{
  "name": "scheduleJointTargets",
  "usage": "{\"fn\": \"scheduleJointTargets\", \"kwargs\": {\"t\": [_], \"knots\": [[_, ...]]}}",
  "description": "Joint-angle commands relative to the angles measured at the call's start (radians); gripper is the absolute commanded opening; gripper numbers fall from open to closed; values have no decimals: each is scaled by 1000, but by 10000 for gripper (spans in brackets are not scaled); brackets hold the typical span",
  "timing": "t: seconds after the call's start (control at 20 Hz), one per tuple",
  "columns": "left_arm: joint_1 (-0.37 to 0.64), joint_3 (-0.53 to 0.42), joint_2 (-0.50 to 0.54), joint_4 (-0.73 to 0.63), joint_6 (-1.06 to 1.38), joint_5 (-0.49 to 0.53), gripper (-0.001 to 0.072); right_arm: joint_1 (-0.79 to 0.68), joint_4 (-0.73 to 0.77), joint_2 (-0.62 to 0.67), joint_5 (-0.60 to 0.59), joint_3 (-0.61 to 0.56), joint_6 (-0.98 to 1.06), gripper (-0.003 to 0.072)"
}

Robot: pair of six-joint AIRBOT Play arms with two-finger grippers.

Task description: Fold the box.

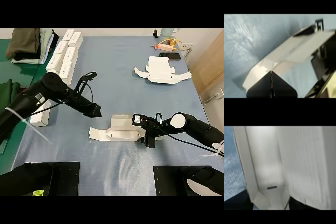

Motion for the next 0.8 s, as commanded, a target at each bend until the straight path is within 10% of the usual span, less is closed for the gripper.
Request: {"fn": "scheduleJointTargets", "kwargs": {"t": [0.0,0.15,0.2,0.25,0.3,0.75], "knots": [[-32,-36,110,77,190,-67,14,0,0,0,1,0,2,507],[-109,-72,122,105,360,-48,17,0,0,0,1,0,2,506],[-116,-85,123,96,437,-46,214,0,0,0,1,0,2,507],[-106,-106,123,93,503,-21,602,0,0,0,1,0,2,507],[-97,-135,123,98,558,24,685,0,0,0,1,0,2,507],[-148,-314,41,-59,1073,277,685,0,0,0,1,0,2,506]]}}
